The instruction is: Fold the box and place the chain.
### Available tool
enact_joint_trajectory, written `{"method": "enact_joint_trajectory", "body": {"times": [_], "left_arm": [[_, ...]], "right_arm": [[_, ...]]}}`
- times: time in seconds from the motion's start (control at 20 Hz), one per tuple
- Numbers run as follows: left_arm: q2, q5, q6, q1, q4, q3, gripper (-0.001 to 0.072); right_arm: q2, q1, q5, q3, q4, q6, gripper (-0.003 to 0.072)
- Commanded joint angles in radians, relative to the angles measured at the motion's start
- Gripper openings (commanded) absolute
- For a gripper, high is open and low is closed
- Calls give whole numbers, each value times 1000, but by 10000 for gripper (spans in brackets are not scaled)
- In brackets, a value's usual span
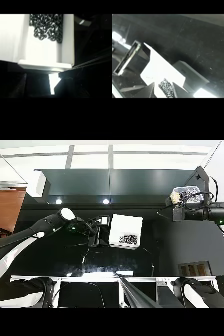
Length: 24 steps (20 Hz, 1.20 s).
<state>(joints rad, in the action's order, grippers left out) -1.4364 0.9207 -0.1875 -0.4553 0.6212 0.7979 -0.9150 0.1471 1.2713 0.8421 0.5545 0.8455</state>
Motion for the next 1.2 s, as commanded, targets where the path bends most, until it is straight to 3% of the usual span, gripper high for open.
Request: {"method": "enact_joint_trajectory", "body": {"times": [0.0,0.25,0.7,1.15], "left_arm": [[-9,4,7,17,25,44,705],[-67,48,-23,5,10,84,704],[-68,56,-24,-6,-35,83,703],[-65,69,64,-16,8,83,711]], "right_arm": [[0,0,0,1,0,0,267],[0,0,1,1,0,0,267],[0,0,0,1,0,0,267],[0,0,1,1,0,0,268]]}}
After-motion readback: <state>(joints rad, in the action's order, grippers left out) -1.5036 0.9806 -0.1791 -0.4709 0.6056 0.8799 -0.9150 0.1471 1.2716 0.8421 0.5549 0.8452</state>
